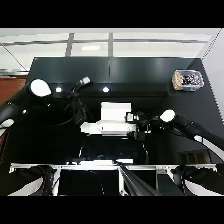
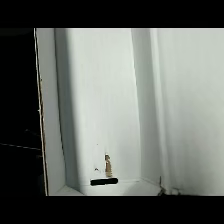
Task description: Fold the box and place the chain.
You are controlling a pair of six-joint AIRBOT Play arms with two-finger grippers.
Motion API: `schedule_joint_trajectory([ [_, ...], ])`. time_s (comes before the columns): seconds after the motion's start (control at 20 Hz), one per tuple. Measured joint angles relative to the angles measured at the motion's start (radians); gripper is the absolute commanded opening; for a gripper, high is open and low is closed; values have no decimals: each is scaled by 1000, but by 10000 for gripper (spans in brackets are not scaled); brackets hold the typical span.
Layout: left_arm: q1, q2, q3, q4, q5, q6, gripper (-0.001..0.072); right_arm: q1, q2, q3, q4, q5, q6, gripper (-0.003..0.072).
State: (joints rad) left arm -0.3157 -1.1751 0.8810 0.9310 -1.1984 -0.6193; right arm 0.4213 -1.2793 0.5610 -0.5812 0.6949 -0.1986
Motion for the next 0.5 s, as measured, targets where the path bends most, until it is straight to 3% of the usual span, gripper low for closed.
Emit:
schedule_joint_trajectory([
  [0.15, -14, 24, -81, 18, -1, 224, 708, 0, 0, 0, 0, 0, 0, 220],
  [0.4, -86, -23, -135, 18, 193, 563, 676, 0, 0, 0, 0, 0, 0, 220],
  [0.5, -100, -61, -136, -9, 217, 615, 668, 0, 0, 0, 0, 0, 0, 220],
])
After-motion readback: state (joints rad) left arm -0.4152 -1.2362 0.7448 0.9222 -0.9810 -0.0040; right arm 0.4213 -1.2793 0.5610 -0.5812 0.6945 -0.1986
